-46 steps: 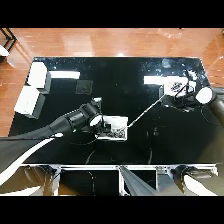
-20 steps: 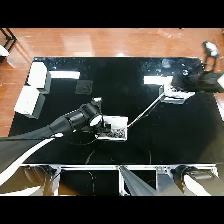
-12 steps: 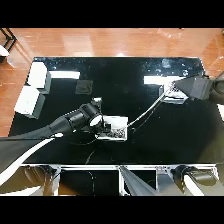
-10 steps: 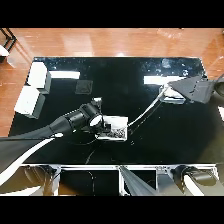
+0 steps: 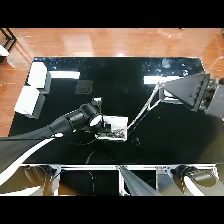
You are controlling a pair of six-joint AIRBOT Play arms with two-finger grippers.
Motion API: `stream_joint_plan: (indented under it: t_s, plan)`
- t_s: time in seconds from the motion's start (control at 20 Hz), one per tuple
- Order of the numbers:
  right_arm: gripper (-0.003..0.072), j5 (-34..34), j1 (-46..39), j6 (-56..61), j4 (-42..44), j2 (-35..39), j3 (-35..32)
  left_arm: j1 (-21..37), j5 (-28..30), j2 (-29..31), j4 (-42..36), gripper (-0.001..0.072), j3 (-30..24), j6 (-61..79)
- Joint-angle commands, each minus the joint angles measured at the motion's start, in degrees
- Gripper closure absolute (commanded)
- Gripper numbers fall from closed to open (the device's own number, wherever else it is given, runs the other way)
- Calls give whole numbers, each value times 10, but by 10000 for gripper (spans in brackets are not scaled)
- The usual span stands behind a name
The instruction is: Fold the box and place the chain.
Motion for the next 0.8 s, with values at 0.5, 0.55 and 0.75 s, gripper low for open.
stream_joint_plan:
  t_s: [0.5,0.55,0.75]
  plan:
    - [664,-75,167,31,-85,-55,-73,0,-2,0,0,689,0,0]
    - [664,-77,168,31,-88,-61,-73,0,-2,0,0,689,0,0]
    - [665,-82,169,31,-113,-84,-74,0,-2,0,0,689,0,0]
